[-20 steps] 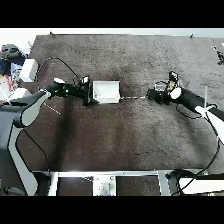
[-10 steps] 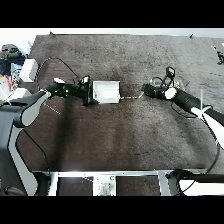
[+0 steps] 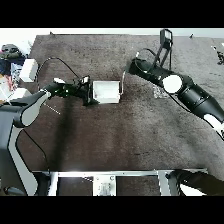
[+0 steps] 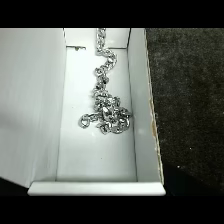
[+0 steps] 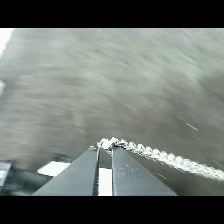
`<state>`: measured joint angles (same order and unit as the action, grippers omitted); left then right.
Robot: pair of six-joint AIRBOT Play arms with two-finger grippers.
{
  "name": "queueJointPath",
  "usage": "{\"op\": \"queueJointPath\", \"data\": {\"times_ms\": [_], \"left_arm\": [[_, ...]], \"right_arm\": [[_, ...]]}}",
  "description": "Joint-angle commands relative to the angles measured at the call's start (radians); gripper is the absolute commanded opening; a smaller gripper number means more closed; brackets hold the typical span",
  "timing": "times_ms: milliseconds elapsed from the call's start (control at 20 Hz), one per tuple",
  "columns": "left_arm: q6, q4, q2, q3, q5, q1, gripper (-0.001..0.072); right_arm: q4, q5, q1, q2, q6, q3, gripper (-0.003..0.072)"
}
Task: Fold the box and place the chain.
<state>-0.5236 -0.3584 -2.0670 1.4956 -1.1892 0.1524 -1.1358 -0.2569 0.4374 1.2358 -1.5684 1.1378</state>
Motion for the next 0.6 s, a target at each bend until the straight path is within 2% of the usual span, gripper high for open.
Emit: {"op": "queueJointPath", "data": {"times_ms": [0,200,350,550], "left_arm": [[0.0,0.0,0.0,0.0,0.0,0.0,0.0285],[0.0,0.0,0.0,0.0,0.0,0.0,0.0285],[0.0,0.0,0.0,0.0,0.0,0.0,0.0285],[0.0,0.0,0.0,0.0,0.0,0.0,0.0285]], "right_arm": [[-0.039,0.001,0.087,-0.014,0.005,0.073,0.0008],[-0.039,-0.031,0.147,0.005,0.005,0.074,0.0009],[-0.039,-0.101,0.151,0.069,0.005,0.072,0.0009],[-0.038,-0.126,0.151,0.177,0.005,0.051,0.0009]]}}
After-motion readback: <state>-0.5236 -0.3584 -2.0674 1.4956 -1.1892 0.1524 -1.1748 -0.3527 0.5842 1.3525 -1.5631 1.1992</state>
